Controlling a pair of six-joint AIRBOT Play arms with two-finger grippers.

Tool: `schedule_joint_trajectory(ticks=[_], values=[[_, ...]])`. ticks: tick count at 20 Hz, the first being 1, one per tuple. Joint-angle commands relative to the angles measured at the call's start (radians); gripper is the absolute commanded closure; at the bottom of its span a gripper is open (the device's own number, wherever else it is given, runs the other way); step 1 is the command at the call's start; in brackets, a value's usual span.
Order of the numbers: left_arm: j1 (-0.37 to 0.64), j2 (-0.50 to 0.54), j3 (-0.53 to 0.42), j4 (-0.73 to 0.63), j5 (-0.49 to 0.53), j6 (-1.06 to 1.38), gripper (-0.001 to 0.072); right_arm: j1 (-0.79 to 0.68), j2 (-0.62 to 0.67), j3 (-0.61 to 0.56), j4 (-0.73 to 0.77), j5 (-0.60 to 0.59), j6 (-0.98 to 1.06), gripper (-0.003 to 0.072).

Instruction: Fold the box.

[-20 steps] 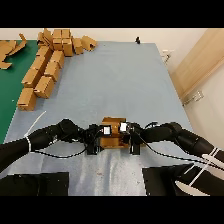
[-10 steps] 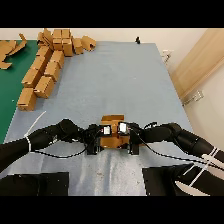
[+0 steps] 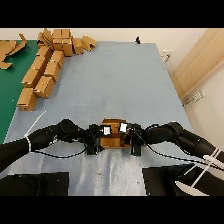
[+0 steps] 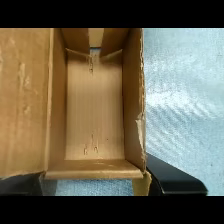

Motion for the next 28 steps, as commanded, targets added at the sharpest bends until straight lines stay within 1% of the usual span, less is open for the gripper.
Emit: schedule_joint_trajectory(ticks=[1, 3, 5, 7, 9, 10, 11, 12, 15, 18, 21, 23, 25, 28], values=[[0.000, -0.001, 0.001, 0.000, 0.002, -0.001, 0.0100, -0.002, 0.079, 0.017, -0.206, -0.196, 0.501, 0.0679], [0.000, -0.001, 0.001, 0.000, 0.002, -0.001, 0.0100, -0.018, 0.180, 0.021, -0.329, -0.249, 0.765, 0.0680], [0.000, -0.001, 0.001, 0.000, 0.002, -0.001, 0.0100, -0.072, 0.288, 0.021, -0.402, -0.331, 0.994, 0.0682], [0.000, -0.001, 0.001, 0.000, 0.002, -0.001, 0.0100, -0.164, 0.384, 0.016, -0.399, -0.408, 1.118, 0.0682], [0.000, -0.001, 0.001, 0.000, 0.002, -0.001, 0.0100, -0.282, 0.428, 0.006, -0.392, -0.455, 1.133, 0.0683], [0.000, -0.001, 0.001, 0.000, 0.002, -0.001, 0.0100, -0.342, 0.430, -0.001, -0.382, -0.459, 1.130, 0.0683], [0.000, -0.001, 0.001, 0.000, 0.002, -0.001, 0.0100, -0.409, 0.421, -0.014, -0.360, -0.451, 1.123, 0.0682], [0.000, -0.001, 0.001, 0.000, 0.002, -0.001, 0.0100, -0.467, 0.404, -0.027, -0.307, -0.430, 1.103, 0.0682], [0.000, -0.001, 0.001, 0.000, 0.002, -0.001, 0.0100, -0.590, 0.305, -0.064, -0.074, -0.352, 0.984, 0.0683], [0.000, -0.001, 0.001, 0.000, 0.002, -0.001, 0.0100, -0.596, 0.171, -0.070, 0.050, -0.277, 0.897, 0.0683], [0.000, -0.001, 0.001, 0.000, 0.002, -0.001, 0.0100, -0.589, 0.025, -0.070, 0.151, -0.248, 0.808, 0.0682], [0.000, -0.001, 0.001, 0.000, 0.002, -0.001, 0.0100, -0.571, -0.044, -0.070, 0.198, -0.238, 0.776, 0.0682], [0.000, -0.001, 0.001, 0.000, 0.002, -0.001, 0.0100, -0.541, -0.091, -0.070, 0.227, -0.226, 0.761, 0.0683], [0.000, -0.001, 0.001, 0.000, 0.002, -0.001, 0.0100, -0.488, -0.104, -0.069, 0.254, -0.203, 0.761, 0.0683]])
